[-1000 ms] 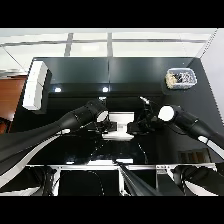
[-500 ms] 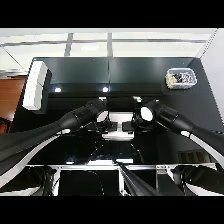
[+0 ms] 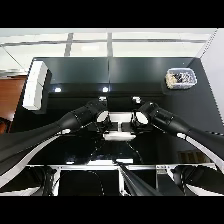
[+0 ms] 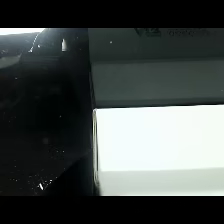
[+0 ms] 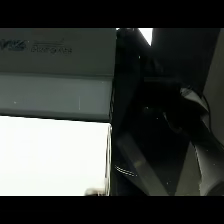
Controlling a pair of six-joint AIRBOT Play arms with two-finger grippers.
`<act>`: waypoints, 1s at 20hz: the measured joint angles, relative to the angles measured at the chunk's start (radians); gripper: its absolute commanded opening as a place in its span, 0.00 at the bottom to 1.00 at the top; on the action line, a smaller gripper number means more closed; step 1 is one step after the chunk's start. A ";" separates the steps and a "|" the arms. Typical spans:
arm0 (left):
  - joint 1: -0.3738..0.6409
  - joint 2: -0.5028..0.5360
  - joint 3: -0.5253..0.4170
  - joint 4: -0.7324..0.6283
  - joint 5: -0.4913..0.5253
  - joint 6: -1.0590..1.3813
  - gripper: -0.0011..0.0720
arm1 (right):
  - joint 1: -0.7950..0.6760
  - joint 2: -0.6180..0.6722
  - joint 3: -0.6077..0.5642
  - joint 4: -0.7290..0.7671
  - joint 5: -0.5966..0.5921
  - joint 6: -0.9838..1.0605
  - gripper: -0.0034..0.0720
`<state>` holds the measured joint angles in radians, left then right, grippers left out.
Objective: Fold the box and place the chain.
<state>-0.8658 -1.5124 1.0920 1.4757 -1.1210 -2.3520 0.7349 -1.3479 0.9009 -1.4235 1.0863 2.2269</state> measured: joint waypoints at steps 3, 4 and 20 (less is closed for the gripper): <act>0.000 0.000 0.000 0.008 -0.011 0.004 0.05 | 0.001 0.000 0.000 -0.006 0.004 0.000 0.39; 0.000 0.000 0.000 0.009 -0.010 0.005 0.05 | 0.002 0.000 0.000 -0.006 0.000 0.000 0.30; 0.000 0.000 0.000 0.005 0.002 0.004 0.05 | -0.003 0.132 0.088 -0.068 0.080 -0.060 0.51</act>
<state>-0.8658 -1.5124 1.0920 1.4803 -1.1187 -2.3478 0.7322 -1.2163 0.9890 -1.4914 1.1664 2.1674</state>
